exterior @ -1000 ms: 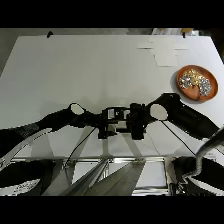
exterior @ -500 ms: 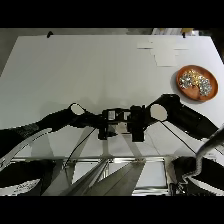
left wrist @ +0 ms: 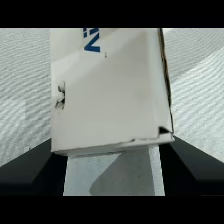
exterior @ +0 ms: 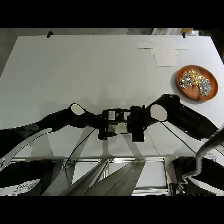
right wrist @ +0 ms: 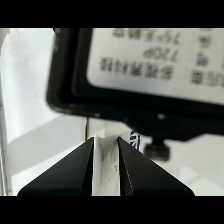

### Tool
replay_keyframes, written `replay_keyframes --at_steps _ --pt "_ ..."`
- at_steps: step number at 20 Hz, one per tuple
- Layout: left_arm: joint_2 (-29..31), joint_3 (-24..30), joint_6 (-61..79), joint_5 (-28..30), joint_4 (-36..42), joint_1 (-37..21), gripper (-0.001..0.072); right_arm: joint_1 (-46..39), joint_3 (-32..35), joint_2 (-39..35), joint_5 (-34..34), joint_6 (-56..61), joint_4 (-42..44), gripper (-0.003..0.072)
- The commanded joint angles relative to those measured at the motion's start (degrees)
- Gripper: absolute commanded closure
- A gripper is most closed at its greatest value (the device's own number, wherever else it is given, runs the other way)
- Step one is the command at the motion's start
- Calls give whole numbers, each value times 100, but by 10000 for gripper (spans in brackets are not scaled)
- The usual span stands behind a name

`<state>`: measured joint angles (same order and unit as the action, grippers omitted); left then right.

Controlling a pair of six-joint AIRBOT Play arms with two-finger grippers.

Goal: Fold the box and place the chain.

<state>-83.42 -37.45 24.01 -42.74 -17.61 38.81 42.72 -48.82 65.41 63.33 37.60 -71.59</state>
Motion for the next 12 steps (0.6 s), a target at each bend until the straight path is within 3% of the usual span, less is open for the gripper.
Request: replay_keyframes --at_steps 1,6,7,8,12 --pt "2 -4 0 4 2 -2 502 7 118 2 -170 4 -63 524" --pt "2 -4 0 4 2 -2 502 7 162 -26 -291 7 -223 531" --pt "4 -4 0 4 2 -2 502 7 162 -55 -337 9 -271 538" --pt "2 -4 0 4 2 -2 502 7 162 -114 -361 7 -321 593" --pt "2 -4 0 4 2 -2 502 7 164 -367 -361 15 -319 598"
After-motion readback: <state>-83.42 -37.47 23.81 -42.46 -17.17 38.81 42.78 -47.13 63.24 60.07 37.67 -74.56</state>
